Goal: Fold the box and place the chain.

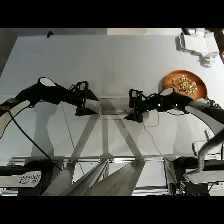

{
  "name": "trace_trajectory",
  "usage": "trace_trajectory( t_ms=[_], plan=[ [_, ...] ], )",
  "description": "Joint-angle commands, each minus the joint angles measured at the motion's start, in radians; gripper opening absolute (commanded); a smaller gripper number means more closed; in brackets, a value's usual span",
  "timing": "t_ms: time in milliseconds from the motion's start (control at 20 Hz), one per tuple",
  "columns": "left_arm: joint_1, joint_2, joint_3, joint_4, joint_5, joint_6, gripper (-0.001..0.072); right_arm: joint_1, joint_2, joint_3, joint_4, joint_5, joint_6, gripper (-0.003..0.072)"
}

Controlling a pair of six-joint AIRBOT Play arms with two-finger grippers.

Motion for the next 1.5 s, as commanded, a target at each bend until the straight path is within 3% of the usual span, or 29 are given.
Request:
trace_trajectory(
  t_ms=[0,900,1450],
  plan=[
    [-0.015,-0.028,-0.004,-0.003,0.006,0.022,0.0701,0.0,0.0,0.001,0.0,0.0,0.0,0.0499],
    [-0.076,-0.063,-0.004,0.035,0.053,-0.005,0.0701,0.0,0.0,0.001,0.0,0.0,0.0,0.0499],
    [-0.079,-0.062,-0.004,-0.08,0.041,-0.05,0.0702,0.0,0.0,0.001,0.0,0.0,0.0,0.0499]
  ],
)
